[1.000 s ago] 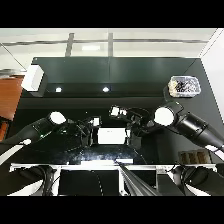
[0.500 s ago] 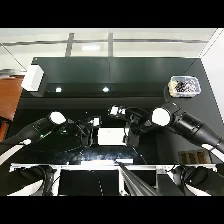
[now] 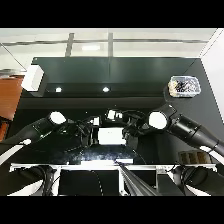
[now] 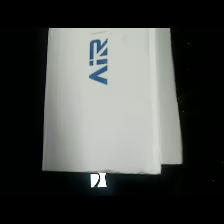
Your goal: Fold the box and place the chain.
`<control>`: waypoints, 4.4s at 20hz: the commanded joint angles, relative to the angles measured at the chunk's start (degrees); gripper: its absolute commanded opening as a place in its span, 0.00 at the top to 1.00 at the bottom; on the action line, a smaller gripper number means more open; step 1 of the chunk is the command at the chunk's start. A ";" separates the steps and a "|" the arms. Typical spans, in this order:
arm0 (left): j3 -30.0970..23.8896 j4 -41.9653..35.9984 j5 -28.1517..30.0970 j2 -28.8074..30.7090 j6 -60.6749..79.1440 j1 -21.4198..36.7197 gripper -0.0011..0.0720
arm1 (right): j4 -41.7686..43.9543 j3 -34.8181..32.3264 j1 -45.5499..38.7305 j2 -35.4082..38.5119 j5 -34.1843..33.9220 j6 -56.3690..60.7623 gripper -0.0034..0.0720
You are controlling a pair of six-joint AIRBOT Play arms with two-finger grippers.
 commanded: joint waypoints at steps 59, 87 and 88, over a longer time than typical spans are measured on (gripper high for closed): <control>-0.02 0.70 -0.24 -0.11 -0.74 -0.07 0.32 | 2.08 -0.79 -3.82 -0.96 -0.37 -7.74 0.56; -0.02 0.70 -0.24 -0.11 -0.74 -0.07 0.32 | 1.84 -0.17 -3.82 -0.83 1.31 -6.38 0.56; -0.02 0.70 -0.24 -0.11 -0.74 -0.07 0.32 | 1.81 -0.44 -3.82 -0.85 1.31 -6.38 0.56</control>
